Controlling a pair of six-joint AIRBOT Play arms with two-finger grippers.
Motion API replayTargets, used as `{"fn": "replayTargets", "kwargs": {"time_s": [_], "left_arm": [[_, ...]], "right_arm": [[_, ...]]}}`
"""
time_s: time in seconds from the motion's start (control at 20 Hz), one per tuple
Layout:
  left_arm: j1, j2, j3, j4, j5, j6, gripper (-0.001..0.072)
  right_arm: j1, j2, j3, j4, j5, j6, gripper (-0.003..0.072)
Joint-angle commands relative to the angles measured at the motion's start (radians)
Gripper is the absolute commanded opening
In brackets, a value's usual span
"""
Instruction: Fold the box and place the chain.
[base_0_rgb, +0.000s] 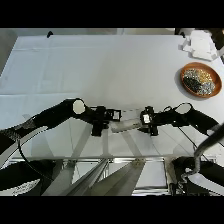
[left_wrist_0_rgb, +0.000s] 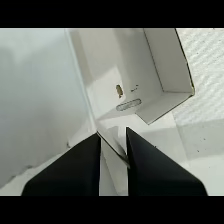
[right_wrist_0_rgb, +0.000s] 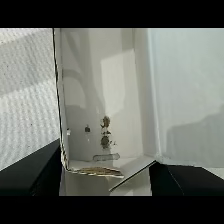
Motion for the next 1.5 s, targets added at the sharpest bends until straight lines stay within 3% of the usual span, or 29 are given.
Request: {"fn": "replayTargets", "kwargs": {"time_s": [0.0, 0.2, 0.25, 0.35, 0.75, 0.9, 1.45], "left_arm": [[0.002, 0.001, 0.0, 0.005, -0.023, 0.001, 0.0156], [0.009, 0.026, 0.0, 0.008, -0.02, 0.0, 0.0163], [0.008, 0.033, 0.0, 0.014, -0.02, 0.0, 0.0221], [0.008, 0.037, 0.0, 0.014, -0.019, 0.0, 0.023], [-0.012, 0.036, 0.0, 0.001, 0.005, 0.001, 0.0198], [-0.027, 0.035, 0.0, -0.011, 0.027, 0.006, 0.0134], [-0.063, 0.014, 0.0, -0.048, 0.157, 0.028, 0.0135]], "right_arm": [[-0.001, 0.001, 0.0, 0.004, -0.008, 0.002, 0.0417], [-0.001, 0.001, 0.0, 0.004, -0.008, 0.002, 0.0417], [-0.001, 0.001, 0.0, 0.004, -0.008, 0.002, 0.0417], [-0.001, 0.001, 0.0, 0.004, -0.008, 0.002, 0.0417], [-0.001, 0.001, 0.0, 0.004, -0.008, 0.002, 0.0417], [-0.001, 0.001, 0.0, 0.004, -0.008, 0.002, 0.0417], [-0.001, 0.001, 0.0, 0.004, -0.008, 0.002, 0.0417]]}}
